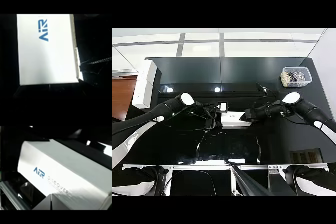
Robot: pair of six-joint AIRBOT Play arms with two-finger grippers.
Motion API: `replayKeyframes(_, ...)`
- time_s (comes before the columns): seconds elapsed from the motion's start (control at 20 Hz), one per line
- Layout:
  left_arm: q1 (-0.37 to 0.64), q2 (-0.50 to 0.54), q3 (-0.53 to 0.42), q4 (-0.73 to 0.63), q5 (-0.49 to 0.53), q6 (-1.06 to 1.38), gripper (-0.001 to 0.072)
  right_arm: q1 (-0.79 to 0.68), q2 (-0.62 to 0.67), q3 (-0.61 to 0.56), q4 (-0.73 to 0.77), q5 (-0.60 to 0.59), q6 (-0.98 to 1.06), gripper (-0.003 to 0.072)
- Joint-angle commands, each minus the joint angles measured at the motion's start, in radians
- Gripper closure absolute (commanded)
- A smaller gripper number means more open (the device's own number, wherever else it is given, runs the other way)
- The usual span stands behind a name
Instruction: Fold the box and place the chain.
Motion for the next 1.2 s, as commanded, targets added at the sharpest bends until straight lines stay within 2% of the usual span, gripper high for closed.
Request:
replayKeyframes(0.0, 0.000, -0.001, 0.000, 0.000, 0.001, -0.001, 0.0311, -0.001, -0.022, -0.002, -0.054, -0.014, 0.013, 0.0676)
replayKeyframes(0.35, 0.000, -0.001, 0.000, 0.000, 0.003, -0.001, 0.0311, -0.001, -0.021, -0.002, -0.049, -0.021, 0.012, 0.0676)
replayKeyframes(0.4, 0.000, -0.001, 0.000, 0.000, 0.002, -0.001, 0.0311, -0.001, -0.018, 0.001, -0.050, 0.001, -0.003, 0.0675)
replayKeyframes(0.55, 0.000, 0.010, 0.001, 0.001, 0.006, -0.075, 0.0312, -0.032, 0.014, 0.048, -0.077, 0.170, -0.021, 0.0671)
replayKeyframes(0.65, 0.002, 0.031, 0.007, 0.024, 0.002, -0.135, 0.0298, -0.100, 0.093, 0.090, -0.154, 0.251, 0.012, 0.0671)
replayKeyframes(0.75, 0.002, 0.062, 0.008, 0.062, -0.005, -0.166, 0.0242, -0.199, 0.210, 0.098, -0.240, 0.279, 0.057, 0.0671)
replayKeyframes(0.8, 0.002, 0.081, 0.008, 0.075, -0.016, -0.170, 0.0020, -0.251, 0.267, 0.098, -0.282, 0.301, 0.076, 0.0671)
replayKeyframes(0.85, 0.002, 0.099, 0.008, 0.083, -0.026, -0.195, -0.0009, -0.302, 0.323, 0.098, -0.323, 0.333, 0.093, 0.0670)
replayKeyframes(1.0, 0.001, 0.139, 0.026, 0.084, -0.092, -0.248, -0.0009, -0.410, 0.442, 0.097, -0.386, 0.419, 0.108, 0.0670)
replayKeyframes(1.05, -0.004, 0.139, 0.049, 0.082, -0.121, -0.278, -0.0009, -0.429, 0.471, 0.097, -0.390, 0.430, 0.108, 0.0670)
replayKeyframes(1.15, -0.031, 0.135, 0.101, 0.074, -0.114, -0.334, -0.0008, -0.439, 0.499, 0.097, -0.390, 0.430, 0.112, 0.0670)
